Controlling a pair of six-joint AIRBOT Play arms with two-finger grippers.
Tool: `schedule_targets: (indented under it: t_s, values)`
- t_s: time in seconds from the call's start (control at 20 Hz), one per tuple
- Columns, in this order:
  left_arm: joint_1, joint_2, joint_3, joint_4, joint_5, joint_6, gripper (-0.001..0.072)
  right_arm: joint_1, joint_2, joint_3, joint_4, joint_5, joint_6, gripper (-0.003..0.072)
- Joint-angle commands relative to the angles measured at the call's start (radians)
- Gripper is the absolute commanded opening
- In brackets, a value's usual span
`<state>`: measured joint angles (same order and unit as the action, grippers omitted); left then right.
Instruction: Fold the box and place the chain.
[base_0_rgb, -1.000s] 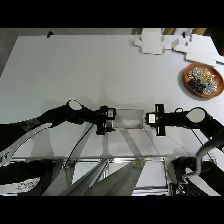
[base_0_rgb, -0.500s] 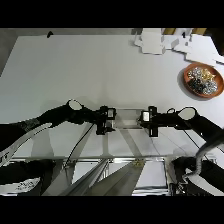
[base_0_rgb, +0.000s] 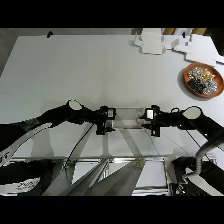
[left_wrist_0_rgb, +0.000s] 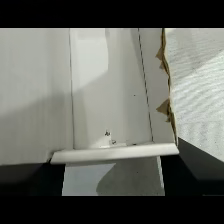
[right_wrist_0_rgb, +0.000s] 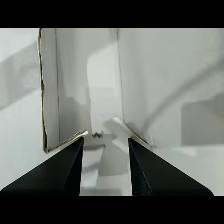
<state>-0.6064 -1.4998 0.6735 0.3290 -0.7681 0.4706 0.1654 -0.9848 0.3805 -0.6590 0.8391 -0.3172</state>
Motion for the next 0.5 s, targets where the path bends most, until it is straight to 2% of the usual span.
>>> schedule_targets:
  t_s: [0.0, 0.2, 0.25, 0.3, 0.35, 0.45]
  values:
    - [0.000, 0.001, 0.000, 0.000, 0.001, 0.000, 0.0150, -0.050, 0.113, 0.000, -0.152, 0.047, 0.166, 0.0308]
    - [0.000, 0.001, 0.000, 0.000, 0.001, 0.000, 0.0150, -0.108, 0.262, 0.000, -0.154, 0.092, 0.249, 0.0278]
    - [0.000, 0.001, 0.000, 0.000, 0.001, 0.000, 0.0150, -0.124, 0.286, 0.000, -0.154, 0.098, 0.287, 0.0215]
    - [0.000, 0.001, 0.000, 0.000, 0.001, 0.000, 0.0150, -0.148, 0.301, 0.000, -0.148, 0.098, 0.351, 0.0102]
    - [0.000, 0.001, 0.000, 0.000, 0.001, 0.000, 0.0150, -0.176, 0.301, 0.000, -0.141, 0.095, 0.428, 0.0026]
    - [0.000, 0.001, 0.000, 0.000, 0.001, 0.000, 0.0150, -0.220, 0.294, 0.000, -0.130, 0.039, 0.589, 0.0025]
